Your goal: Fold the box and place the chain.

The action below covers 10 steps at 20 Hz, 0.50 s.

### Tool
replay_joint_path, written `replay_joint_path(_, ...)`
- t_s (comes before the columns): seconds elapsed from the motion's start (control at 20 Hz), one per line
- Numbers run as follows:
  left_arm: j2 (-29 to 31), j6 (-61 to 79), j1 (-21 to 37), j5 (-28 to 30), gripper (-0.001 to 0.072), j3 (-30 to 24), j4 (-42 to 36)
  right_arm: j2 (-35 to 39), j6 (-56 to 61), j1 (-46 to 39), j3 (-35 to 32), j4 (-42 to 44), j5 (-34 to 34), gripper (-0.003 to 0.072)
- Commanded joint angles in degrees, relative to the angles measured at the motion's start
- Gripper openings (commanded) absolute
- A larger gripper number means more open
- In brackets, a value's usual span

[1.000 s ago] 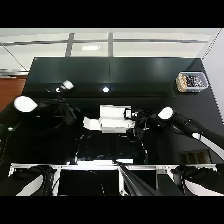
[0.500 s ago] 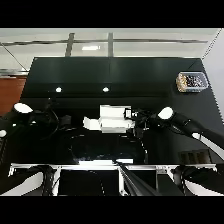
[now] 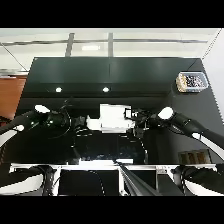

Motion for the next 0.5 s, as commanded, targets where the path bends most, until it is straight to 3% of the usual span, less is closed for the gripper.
replay_joint_path(0.0,-0.63,9.35,-0.59,-1.22,0.0032,0.04,-5.53,0.00,0.00,0.02,-0.02,0.00,0.04,0.0461)
replay_joint_path(0.2,-0.61,16.09,-0.59,-5.64,0.0038,0.61,-8.61,0.00,0.02,0.02,-0.02,0.00,0.02,0.0461)
replay_joint_path(0.25,-0.61,16.09,-0.59,-5.64,0.0147,1.05,-8.59,0.00,0.00,0.02,-0.02,0.00,0.02,0.0461)
replay_joint_path(0.35,-0.61,15.96,-0.59,-7.04,0.0586,2.14,-8.57,0.02,0.02,0.02,-0.02,0.00,0.04,0.0461)
replay_joint_path(0.4,-0.61,15.98,-0.46,-9.14,0.0650,2.95,-8.33,0.02,0.02,0.02,-0.02,0.02,0.04,0.0461)
replay_joint_path(0.45,-0.61,15.63,-0.37,-10.75,0.0647,3.98,-7.26,0.00,0.02,0.02,-0.02,0.02,0.04,0.0462)
